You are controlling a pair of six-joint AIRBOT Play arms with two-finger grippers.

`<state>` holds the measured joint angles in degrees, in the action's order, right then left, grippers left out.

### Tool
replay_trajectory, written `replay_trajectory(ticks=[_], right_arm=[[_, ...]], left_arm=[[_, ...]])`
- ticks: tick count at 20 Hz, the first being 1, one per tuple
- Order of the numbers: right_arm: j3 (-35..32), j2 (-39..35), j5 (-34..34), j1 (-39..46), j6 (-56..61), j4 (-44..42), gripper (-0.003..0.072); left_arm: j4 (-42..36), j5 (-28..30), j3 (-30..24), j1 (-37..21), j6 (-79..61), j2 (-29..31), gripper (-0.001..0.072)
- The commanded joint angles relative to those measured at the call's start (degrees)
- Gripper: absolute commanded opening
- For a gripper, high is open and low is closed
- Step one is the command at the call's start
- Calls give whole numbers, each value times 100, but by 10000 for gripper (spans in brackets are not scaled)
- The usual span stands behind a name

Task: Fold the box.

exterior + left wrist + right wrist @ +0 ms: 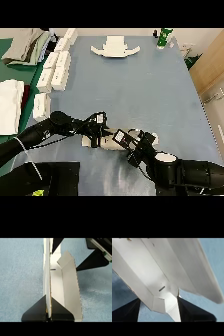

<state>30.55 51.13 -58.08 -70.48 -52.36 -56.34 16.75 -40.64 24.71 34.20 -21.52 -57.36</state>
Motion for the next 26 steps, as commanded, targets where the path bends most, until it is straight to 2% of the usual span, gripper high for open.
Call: replay_trajectory(ticks=[1,4,8,10,14,17,21,26], right_arm=[[-28,-85,-291,203,-33,2,720],[-87,-153,426,815,-1021,-382,720],[-310,-450,1401,1945,-2721,-1735,720],[-544,-778,1790,2470,-4013,-2553,720],[-861,-1130,1834,3606,-7506,-5016,720],[-857,-1021,1801,4306,-9193,-6161,720],[-800,-575,1764,4666,-10384,-6800,720],[-754,-422,1722,4669,-10319,-6714,720]], left_arm=[[0,0,0,0,-2,-2,17],[0,0,-2,0,-2,-2,17],[0,0,-2,0,-2,-2,17],[0,0,-2,0,-2,-2,17],[0,0,0,0,-2,-2,17],[0,0,0,0,-2,-2,17],[0,0,0,0,-2,-2,17],[0,0,-2,0,-2,-2,17]])
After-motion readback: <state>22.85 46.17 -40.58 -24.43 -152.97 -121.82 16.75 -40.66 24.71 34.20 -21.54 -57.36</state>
